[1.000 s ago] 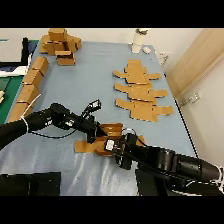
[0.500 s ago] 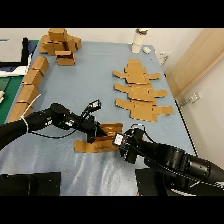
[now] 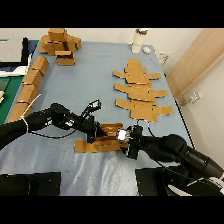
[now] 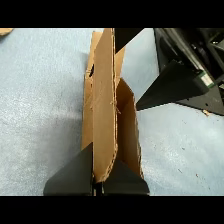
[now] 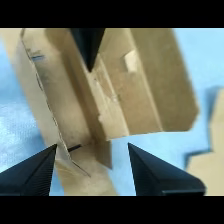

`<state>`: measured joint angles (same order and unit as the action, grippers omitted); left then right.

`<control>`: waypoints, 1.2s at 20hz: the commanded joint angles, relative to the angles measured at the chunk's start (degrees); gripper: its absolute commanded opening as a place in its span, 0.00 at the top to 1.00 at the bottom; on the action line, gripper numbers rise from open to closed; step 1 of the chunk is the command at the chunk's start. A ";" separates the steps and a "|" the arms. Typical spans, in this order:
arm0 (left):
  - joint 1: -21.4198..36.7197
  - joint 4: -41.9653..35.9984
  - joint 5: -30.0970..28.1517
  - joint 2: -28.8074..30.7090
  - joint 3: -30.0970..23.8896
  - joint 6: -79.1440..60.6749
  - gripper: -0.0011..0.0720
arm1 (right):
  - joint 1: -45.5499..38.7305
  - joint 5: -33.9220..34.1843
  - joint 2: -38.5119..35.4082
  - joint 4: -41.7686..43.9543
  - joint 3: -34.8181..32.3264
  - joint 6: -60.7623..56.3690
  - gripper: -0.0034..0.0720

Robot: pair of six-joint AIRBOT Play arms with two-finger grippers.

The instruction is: Fold the box.

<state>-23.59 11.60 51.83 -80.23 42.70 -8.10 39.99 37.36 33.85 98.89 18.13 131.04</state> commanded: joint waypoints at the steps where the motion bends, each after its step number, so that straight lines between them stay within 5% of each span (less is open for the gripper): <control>1: 0.00 0.00 -0.02 -0.02 -0.02 0.00 0.97 | -14.25 6.49 4.92 30.05 1.14 35.01 0.00; 8: 0.00 0.00 0.00 -0.02 -0.02 0.00 0.97 | -18.14 11.96 17.81 32.48 7.02 41.35 0.00; 24: 0.00 0.00 -0.02 -0.02 -0.02 0.00 0.97 | -18.18 12.55 20.26 30.16 6.91 38.03 0.01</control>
<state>-23.59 11.60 51.88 -80.23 42.70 -8.10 21.80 49.98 52.84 129.19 25.08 169.10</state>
